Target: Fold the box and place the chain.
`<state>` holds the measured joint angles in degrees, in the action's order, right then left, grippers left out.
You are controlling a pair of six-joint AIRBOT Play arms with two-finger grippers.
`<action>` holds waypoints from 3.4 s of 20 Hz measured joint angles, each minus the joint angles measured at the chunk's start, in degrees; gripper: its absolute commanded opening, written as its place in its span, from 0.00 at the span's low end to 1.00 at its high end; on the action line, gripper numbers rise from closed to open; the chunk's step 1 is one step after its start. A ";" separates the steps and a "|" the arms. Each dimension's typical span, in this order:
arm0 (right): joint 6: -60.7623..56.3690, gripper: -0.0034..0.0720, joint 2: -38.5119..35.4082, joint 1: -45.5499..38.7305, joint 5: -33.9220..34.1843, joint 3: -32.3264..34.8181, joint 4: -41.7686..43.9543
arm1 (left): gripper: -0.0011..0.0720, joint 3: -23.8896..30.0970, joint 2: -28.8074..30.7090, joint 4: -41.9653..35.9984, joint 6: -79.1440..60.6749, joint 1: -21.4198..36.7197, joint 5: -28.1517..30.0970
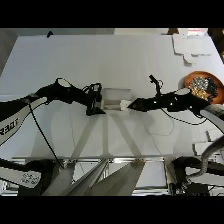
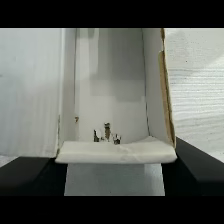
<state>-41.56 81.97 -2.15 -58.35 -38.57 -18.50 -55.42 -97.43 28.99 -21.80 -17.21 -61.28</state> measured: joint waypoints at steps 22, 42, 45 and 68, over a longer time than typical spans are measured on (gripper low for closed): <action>-5.35 0.58 -4.46 5.49 13.00 0.00 -10.49 | 0.30 0.00 -0.02 0.04 -0.04 0.00 -0.07; -27.47 0.52 -5.68 12.17 15.23 -3.98 -28.30 | 0.30 0.00 -0.02 -0.07 0.02 -0.02 0.00; -30.42 0.52 -5.68 13.90 15.28 -6.62 -31.63 | 0.30 0.00 -0.02 -0.04 -0.02 -0.02 0.00; -75.84 0.56 1.68 27.96 9.60 -19.26 -69.26 | 0.30 0.00 -0.02 -0.02 0.00 -0.02 0.00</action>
<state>-117.40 83.66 25.80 -48.75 -57.82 -87.77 -55.42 -97.45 28.97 -21.80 -17.23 -61.28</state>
